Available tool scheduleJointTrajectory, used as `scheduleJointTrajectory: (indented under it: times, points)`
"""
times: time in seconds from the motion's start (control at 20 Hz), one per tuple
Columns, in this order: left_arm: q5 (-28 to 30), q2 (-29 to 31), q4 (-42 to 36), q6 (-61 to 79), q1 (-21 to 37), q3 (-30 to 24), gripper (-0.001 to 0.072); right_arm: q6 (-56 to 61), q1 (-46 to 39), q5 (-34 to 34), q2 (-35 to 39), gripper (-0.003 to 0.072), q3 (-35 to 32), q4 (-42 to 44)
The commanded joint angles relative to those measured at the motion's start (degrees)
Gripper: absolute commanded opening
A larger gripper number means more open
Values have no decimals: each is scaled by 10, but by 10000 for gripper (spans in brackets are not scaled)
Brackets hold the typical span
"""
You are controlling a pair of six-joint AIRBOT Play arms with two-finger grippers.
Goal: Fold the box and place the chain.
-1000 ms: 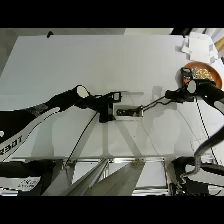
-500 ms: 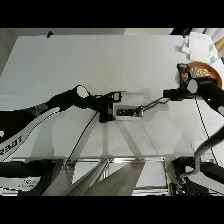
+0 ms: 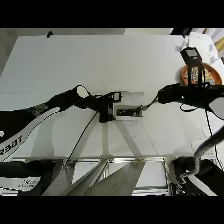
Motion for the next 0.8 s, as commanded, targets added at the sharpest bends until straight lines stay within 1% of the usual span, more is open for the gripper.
scheduleJointTrajectory:
  times: [0.0,0.1,0.25,0.35,0.5,0.65,0.75]
  points:
    - [0,0,0,0,0,0,17,-43,54,-33,30,8,0,117]
    - [0,0,0,0,0,0,17,-53,79,-82,30,8,0,147]
    - [0,0,0,0,0,0,17,-53,106,-135,29,8,0,159]
    - [0,0,0,0,0,0,17,-53,116,-155,26,8,0,171]
    - [0,0,0,0,0,0,17,-51,121,-167,15,8,-6,178]
    - [0,0,0,0,0,0,17,-50,121,-202,-11,8,-49,183]
    - [0,0,0,0,0,0,17,-49,121,-222,-41,9,-80,183]
